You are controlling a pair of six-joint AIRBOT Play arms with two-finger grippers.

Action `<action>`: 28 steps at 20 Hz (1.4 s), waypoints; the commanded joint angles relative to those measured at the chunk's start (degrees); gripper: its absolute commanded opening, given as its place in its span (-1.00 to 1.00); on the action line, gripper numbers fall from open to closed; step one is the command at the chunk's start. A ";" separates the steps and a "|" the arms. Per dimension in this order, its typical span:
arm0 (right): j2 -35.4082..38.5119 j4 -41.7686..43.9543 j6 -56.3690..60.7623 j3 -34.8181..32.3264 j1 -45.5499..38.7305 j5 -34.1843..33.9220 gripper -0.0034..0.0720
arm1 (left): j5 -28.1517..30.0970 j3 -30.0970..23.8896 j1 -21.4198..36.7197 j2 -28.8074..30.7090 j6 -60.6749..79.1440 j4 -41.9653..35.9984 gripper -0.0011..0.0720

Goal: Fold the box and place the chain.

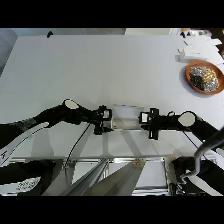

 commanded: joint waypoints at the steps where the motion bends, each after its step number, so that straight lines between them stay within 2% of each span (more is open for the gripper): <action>1: -2.23 4.66 -2.36 -0.02 2.49 -2.10 -0.50 | 0.04 0.00 0.04 0.02 0.07 0.00 -0.59; 5: -3.67 6.40 -2.36 -0.02 3.23 -5.44 -0.47 | 0.02 0.00 0.04 0.02 0.07 0.00 -0.59; 7: -3.67 6.56 -2.38 -0.02 3.23 -5.42 -0.38 | 0.02 0.00 0.04 0.02 0.07 0.00 -0.59; 10: -3.67 6.54 -2.34 -0.02 3.23 -5.33 -0.36 | 0.02 0.00 0.04 0.02 0.07 0.00 -0.59; 12: -3.65 6.21 -2.27 -0.02 3.21 -5.03 -0.02 | 0.02 0.00 0.04 0.02 0.07 0.00 -0.59; 14: -2.91 5.27 -0.04 -0.02 3.21 -4.42 -0.03 | 0.04 0.00 0.04 0.02 0.07 0.00 -0.59; 15: -1.88 3.41 2.12 -0.02 3.21 -4.20 -0.08 | 0.02 0.00 0.04 0.02 0.07 0.00 -0.59; 17: 1.33 -3.26 8.70 -0.02 2.82 -2.56 -0.45 | 0.04 0.00 0.04 0.02 0.07 0.00 -0.59; 18: 3.30 -6.32 12.57 -0.02 2.14 -0.72 -0.49 | 0.04 0.00 0.04 0.02 0.07 0.00 -0.59; 19: 5.79 -9.05 17.73 -0.02 1.18 1.66 -0.63 | 0.02 0.00 0.04 0.02 0.07 0.00 -0.59; 20: 8.31 -11.50 23.26 -0.02 0.20 3.78 -0.86 | 0.02 0.00 0.04 0.02 0.07 0.00 -0.59; 22: 13.75 -15.65 36.48 0.00 -2.95 6.08 -0.87 | 0.04 0.00 0.04 0.02 0.07 0.00 -0.59; 25: 19.39 -17.18 55.93 0.20 -11.56 8.09 -0.87 | 0.02 0.00 0.04 0.02 0.09 0.00 -0.59; 28: 20.11 -19.34 75.14 0.20 -21.14 10.16 -0.87 | 0.04 0.00 0.04 0.02 0.07 0.00 -0.59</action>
